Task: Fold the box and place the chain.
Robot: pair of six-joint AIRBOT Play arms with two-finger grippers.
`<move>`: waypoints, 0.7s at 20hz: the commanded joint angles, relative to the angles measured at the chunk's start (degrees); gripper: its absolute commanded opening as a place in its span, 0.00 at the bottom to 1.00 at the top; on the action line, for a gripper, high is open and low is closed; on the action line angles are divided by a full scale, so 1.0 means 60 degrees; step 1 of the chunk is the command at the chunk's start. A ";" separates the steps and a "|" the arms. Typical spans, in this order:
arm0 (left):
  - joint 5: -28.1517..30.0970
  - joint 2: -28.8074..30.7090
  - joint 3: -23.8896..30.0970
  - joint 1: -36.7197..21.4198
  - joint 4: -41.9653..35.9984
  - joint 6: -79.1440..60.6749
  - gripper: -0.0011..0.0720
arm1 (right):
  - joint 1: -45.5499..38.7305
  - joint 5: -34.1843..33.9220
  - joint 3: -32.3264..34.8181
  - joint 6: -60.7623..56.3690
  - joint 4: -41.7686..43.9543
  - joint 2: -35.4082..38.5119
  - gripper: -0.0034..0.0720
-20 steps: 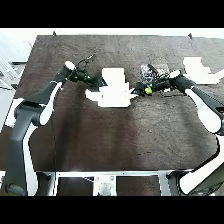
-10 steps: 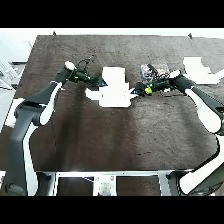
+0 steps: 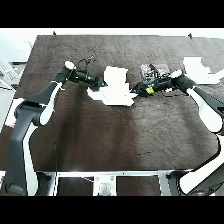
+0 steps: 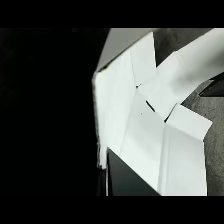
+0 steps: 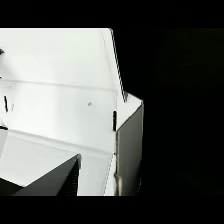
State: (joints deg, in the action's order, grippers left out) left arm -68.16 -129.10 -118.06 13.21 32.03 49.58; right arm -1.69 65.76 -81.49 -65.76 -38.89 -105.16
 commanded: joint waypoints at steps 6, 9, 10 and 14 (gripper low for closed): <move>-0.0903 0.0004 0.0007 0.0000 -0.0852 -0.3519 0.04 | -0.2065 0.0889 0.0033 0.0295 0.0157 0.1377 0.62; -0.1435 0.0066 0.0007 0.0000 -0.2011 -0.5497 0.03 | -0.2492 0.1024 0.0251 0.0583 0.0153 0.1872 0.62; -0.1577 0.0113 0.0055 0.0000 -0.2208 -0.5996 0.03 | -0.2535 0.1020 0.0393 0.0743 0.0153 0.1996 0.62; -0.1104 0.0688 0.1330 0.0018 -0.2612 -0.8153 0.03 | -0.2535 0.0962 0.1071 0.1235 0.0160 0.2106 0.62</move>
